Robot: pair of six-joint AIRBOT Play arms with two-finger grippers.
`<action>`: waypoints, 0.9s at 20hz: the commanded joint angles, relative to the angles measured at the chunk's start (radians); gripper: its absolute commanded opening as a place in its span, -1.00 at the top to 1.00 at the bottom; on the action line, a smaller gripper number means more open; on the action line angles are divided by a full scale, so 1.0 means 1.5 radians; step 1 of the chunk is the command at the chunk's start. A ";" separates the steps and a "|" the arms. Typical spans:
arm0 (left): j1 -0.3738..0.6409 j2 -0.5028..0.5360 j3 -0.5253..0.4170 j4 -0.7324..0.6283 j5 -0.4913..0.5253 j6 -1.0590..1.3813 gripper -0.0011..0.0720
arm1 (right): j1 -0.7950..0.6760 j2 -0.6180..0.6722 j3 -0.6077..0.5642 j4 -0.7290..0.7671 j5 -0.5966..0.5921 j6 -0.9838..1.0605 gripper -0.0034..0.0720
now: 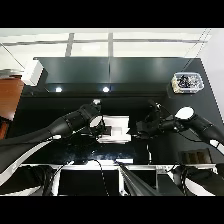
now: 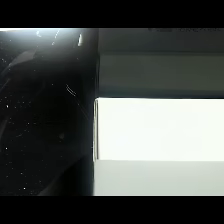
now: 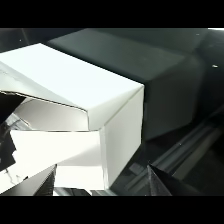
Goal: Fold the box and place the chain.
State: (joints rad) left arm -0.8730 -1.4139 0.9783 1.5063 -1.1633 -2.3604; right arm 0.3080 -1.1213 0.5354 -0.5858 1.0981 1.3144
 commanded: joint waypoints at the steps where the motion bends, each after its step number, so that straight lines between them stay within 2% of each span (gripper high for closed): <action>1: 0.000 0.000 0.000 0.003 -0.001 0.000 0.90 | 0.085 0.000 0.028 -0.055 -0.066 0.091 -0.48; 5: 0.000 0.000 0.000 0.003 -0.001 0.000 0.90 | 0.159 0.000 0.072 -0.153 -0.120 0.205 -0.48; 14: 0.000 0.000 0.000 0.006 -0.001 0.001 0.90 | 0.230 -0.004 0.100 -0.287 -0.152 0.387 -0.47; 15: 0.000 0.000 0.000 0.006 -0.001 0.001 0.90 | 0.239 -0.005 0.103 -0.310 -0.152 0.402 -0.32; 17: 0.000 0.000 0.000 0.006 0.000 0.001 0.90 | 0.260 -0.009 0.117 -0.356 -0.152 0.439 -0.29; 18: 0.000 0.000 0.000 0.006 0.002 0.001 0.90 | 0.268 -0.015 0.125 -0.371 -0.152 0.451 -0.20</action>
